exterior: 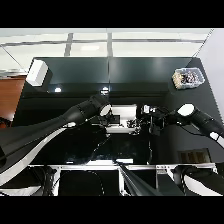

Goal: Fold the box and place the chain.

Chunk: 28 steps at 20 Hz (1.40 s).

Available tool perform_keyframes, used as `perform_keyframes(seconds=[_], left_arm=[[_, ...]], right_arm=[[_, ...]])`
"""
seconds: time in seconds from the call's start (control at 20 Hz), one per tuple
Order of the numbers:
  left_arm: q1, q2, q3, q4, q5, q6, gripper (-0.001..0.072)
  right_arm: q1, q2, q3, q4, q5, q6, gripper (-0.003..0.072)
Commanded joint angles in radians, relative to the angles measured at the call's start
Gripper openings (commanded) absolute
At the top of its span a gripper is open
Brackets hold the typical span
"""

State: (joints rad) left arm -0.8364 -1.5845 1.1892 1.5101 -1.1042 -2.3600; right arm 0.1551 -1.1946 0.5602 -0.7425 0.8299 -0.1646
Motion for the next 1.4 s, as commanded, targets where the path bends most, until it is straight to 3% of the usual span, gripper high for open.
perform_keyframes(seconds=[0.0, 0.4, 0.45, 0.55, 0.6, 0.65, 0.85, 1.15, 1.35], left_arm=[[0.001, 0.0, 0.0, 0.0, 0.0, 0.0, 0.0031], [0.001, 0.0, 0.0, 0.0, 0.0, 0.0, 0.0031], [0.001, 0.0, 0.0, 0.0, 0.0, 0.0, 0.0031], [0.001, 0.0, 0.0, 0.0, 0.0, 0.0, 0.0031], [0.001, 0.0, 0.0, 0.0, 0.0, 0.0, 0.0031], [0.001, 0.0, 0.0, 0.0, 0.0, 0.0, 0.0031], [0.001, 0.0, 0.0, -0.001, -0.001, 0.0, 0.0031], [0.001, 0.0, 0.0, -0.001, -0.001, 0.0, 0.0031], [0.001, 0.0, 0.0, -0.001, -0.001, 0.0, 0.0031]], right_arm=[[0.034, -0.024, 0.001, 0.007, -0.005, -0.066, 0.072], [0.051, -0.047, 0.001, 0.006, -0.03, -0.076, 0.0695], [0.051, -0.047, 0.001, 0.007, -0.027, -0.076, 0.0481], [0.051, -0.047, 0.001, 0.007, -0.027, -0.071, 0.0202], [0.051, -0.047, 0.001, 0.006, -0.027, -0.055, 0.0175], [0.051, -0.046, 0.001, 0.006, -0.028, -0.042, 0.0003], [0.051, -0.019, 0.001, 0.005, -0.037, 0.071, 0.0011], [0.051, 0.16, 0.036, -0.085, -0.039, 0.487, 0.0008], [0.051, 0.277, 0.138, -0.107, 0.081, 0.631, 0.0008]])
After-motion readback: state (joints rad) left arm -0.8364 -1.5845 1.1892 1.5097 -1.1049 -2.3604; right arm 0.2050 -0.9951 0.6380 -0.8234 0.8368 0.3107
